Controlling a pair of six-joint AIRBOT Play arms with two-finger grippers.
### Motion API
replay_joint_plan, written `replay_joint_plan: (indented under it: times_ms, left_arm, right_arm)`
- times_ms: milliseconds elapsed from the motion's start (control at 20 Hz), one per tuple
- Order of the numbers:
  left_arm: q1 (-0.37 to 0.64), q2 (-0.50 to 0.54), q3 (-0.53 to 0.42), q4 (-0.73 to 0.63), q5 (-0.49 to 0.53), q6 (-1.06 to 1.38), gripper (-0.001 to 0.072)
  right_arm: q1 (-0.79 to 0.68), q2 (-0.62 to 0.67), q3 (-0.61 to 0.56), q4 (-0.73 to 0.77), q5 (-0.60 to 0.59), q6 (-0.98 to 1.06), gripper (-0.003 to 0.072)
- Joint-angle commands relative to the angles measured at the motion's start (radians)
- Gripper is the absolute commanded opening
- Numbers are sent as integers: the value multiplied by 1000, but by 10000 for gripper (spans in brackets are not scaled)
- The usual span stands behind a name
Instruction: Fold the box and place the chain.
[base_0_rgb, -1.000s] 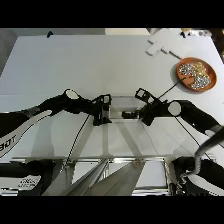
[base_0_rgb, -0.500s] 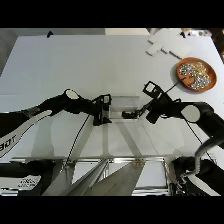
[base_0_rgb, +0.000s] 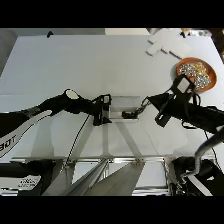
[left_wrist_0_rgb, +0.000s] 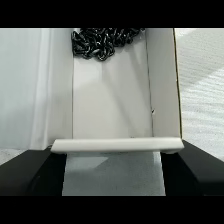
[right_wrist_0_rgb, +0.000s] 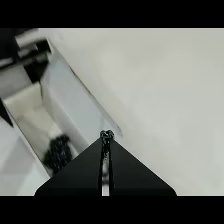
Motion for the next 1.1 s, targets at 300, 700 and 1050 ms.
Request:
replay_joint_plan:
  times_ms: [300,700,1050]
  left_arm:
    - [1,0,0,0,0,0,390]
    - [1,0,0,0,0,0,390]
    - [1,0,0,0,0,0,390]
  right_arm:
    - [1,32,43,511,2,-242,19]
    - [1,-286,43,496,87,-315,19]
    - [1,-492,42,329,106,-302,39]
